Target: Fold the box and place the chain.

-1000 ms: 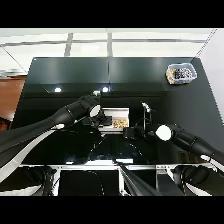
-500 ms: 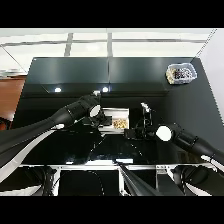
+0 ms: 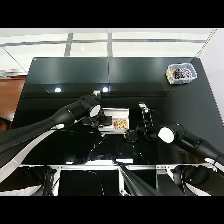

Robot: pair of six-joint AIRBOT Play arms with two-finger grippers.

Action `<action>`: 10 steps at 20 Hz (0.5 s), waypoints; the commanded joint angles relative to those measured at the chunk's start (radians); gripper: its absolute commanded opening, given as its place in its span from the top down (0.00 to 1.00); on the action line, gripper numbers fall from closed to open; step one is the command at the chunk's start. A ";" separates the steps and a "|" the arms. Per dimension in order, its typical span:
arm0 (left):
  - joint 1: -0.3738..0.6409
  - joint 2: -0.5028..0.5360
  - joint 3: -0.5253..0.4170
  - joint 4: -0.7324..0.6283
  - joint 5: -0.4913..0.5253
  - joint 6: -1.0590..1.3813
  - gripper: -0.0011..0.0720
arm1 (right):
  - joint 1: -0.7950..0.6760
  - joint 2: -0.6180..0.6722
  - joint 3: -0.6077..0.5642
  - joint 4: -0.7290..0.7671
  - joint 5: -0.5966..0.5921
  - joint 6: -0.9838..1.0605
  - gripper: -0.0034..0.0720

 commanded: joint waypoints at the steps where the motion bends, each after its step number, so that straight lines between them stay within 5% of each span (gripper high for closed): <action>1: 0.000 0.001 0.001 0.000 0.000 -0.001 0.94 | 0.037 0.000 0.000 -0.011 -0.102 0.060 0.47; 7: 0.000 0.001 0.001 0.000 0.001 -0.001 0.94 | 0.079 0.000 0.000 -0.322 -0.102 0.487 0.47; 10: 0.000 0.001 0.001 0.000 0.000 -0.001 0.94 | 0.079 0.000 0.000 -0.324 -0.104 0.514 0.48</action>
